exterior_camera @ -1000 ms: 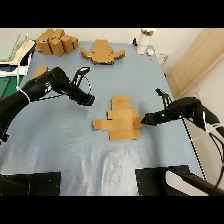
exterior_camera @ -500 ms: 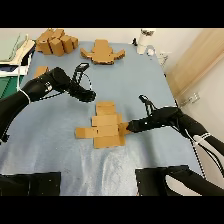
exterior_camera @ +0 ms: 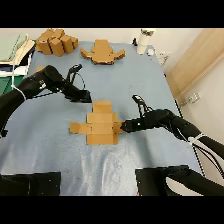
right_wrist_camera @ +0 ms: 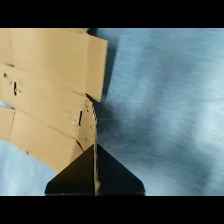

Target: Fold the box.

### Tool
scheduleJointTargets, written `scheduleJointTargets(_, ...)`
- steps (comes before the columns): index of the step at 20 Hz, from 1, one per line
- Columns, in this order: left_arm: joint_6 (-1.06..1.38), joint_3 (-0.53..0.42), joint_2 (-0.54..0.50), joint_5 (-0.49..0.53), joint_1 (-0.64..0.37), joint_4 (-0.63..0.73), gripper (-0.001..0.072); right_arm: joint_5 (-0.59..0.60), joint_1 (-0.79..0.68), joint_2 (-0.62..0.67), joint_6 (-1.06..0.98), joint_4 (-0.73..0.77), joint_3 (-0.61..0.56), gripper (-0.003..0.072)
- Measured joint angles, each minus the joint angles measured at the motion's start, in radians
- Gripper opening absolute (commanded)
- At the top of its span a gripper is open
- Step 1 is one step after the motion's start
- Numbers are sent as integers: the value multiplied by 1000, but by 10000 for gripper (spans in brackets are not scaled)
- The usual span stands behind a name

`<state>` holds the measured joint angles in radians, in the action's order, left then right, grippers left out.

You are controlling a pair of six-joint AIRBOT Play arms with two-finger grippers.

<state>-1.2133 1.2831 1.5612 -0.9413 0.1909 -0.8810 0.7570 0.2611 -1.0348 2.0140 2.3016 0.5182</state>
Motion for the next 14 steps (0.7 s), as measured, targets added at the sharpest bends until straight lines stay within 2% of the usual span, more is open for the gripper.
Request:
scheduleJointTargets(1, 1, 0, 13, -28, -24, 12, 546, -11, 16, 0, 10, -2, 0, 4)
scheduleJointTargets(4, 29, 0, 57, -96, -62, 66, 547, -45, 55, 0, 29, -5, 0, 4)
scheduleJointTargets(14, 97, 1, 187, -150, -85, 216, 545, -73, 82, 0, 59, -9, 0, 4)
